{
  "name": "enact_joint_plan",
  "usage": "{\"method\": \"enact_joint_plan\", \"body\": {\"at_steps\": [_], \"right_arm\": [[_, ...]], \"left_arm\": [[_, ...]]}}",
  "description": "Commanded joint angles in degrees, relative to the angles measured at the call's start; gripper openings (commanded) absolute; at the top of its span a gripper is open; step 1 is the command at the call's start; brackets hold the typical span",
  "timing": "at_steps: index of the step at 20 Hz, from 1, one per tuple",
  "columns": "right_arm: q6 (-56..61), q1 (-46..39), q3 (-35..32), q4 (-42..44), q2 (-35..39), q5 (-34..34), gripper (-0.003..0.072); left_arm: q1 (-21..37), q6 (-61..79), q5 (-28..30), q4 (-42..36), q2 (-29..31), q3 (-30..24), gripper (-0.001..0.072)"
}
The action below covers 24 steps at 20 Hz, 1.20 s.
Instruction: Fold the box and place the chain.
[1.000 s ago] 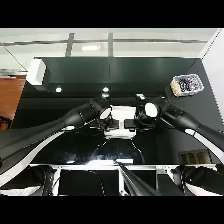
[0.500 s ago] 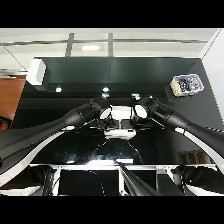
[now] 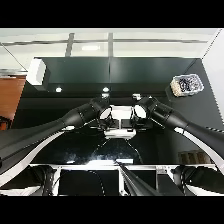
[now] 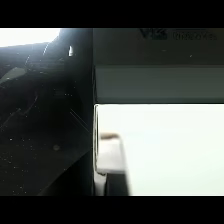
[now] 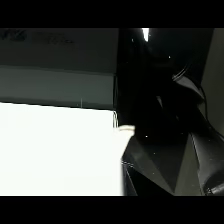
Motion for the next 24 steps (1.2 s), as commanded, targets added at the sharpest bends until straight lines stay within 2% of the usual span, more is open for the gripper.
{"method": "enact_joint_plan", "body": {"at_steps": [1, 10, 12, 13, 15, 17, 24], "right_arm": [[0.8, 0.0, 0.0, -0.8, -0.2, 0.1, 0.0329], [1.0, 0.0, 0.0, -0.7, -2.1, -0.9, 0.0325], [1.0, 0.0, 0.0, -0.7, -2.5, -0.9, 0.0297], [1.0, 0.0, 0.0, -0.7, -2.6, -1.0, 0.0205], [1.2, 0.0, 0.0, -0.7, -2.6, -1.5, 0.0096], [1.6, 0.0, 0.0, -0.7, -2.6, -1.9, 0.0017], [1.6, 0.0, 0.0, -0.7, -2.6, -1.9, 0.0020]], "left_arm": [[0.0, 0.0, 0.0, 0.0, 0.0, 0.0, 0.0030], [0.0, 0.0, 0.0, 0.0, 0.0, 0.0, 0.0030], [0.0, 0.0, 0.0, 0.0, 0.0, 0.0, 0.0030], [0.0, 0.0, 0.0, 0.0, 0.0, 0.0, 0.0030], [0.0, 0.0, 0.0, 0.0, 0.0, 0.0, 0.0030], [0.0, 0.0, 0.0, 0.0, 0.0, 0.0, 0.0030], [0.0, 0.0, 0.0, 0.0, 0.0, 0.0, 0.0030]]}}
